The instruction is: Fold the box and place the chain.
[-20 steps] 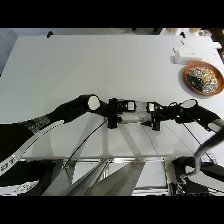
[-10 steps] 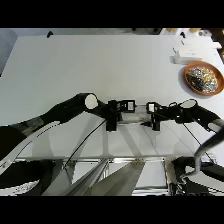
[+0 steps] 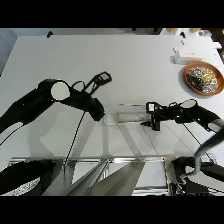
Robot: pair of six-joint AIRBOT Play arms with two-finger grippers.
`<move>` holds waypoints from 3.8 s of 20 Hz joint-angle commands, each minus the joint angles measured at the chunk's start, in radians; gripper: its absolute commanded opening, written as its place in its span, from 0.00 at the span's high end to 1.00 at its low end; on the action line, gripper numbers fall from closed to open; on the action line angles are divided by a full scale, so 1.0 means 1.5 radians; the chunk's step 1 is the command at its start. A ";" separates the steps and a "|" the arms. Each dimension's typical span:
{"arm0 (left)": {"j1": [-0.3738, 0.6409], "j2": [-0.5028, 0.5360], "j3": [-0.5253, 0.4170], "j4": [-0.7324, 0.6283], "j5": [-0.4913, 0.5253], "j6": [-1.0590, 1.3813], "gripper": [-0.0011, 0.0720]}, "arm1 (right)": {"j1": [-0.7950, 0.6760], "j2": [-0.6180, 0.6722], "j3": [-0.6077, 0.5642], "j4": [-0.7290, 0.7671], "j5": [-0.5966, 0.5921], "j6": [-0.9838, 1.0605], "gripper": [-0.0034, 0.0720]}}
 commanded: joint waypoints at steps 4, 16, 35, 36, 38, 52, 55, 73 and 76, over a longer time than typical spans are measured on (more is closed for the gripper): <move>0.039 -0.046 -0.003 0.048 -0.036 -0.315 0.98 | 0.000 0.001 0.001 0.000 0.000 0.000 0.41; 0.003 -0.206 -0.003 -0.055 -0.030 -0.313 0.98 | 0.000 0.001 0.001 0.000 0.000 -0.001 0.41; -0.032 -0.143 -0.002 -0.141 0.035 -0.206 0.97 | 0.000 0.001 0.001 0.000 0.000 -0.001 0.41; -0.038 -0.143 -0.002 -0.142 0.047 -0.206 0.97 | 0.000 0.001 0.001 0.000 0.000 0.000 0.41; -0.043 -0.143 -0.002 -0.146 0.055 -0.206 0.96 | 0.000 0.001 0.001 0.000 0.000 -0.001 0.41; -0.045 -0.125 0.000 -0.140 0.072 -0.205 0.58 | 0.000 0.001 0.001 0.000 0.000 -0.001 0.41; -0.054 -0.137 0.000 -0.141 0.078 -0.206 0.58 | 0.000 0.001 0.001 0.000 0.000 -0.001 0.41; -0.134 -0.214 0.128 0.010 0.028 -0.474 0.39 | 0.000 0.001 0.001 0.000 0.000 -0.001 0.41; -0.148 -0.237 0.151 0.025 0.029 -0.509 0.47 | 0.000 0.001 0.001 0.000 0.000 -0.001 0.41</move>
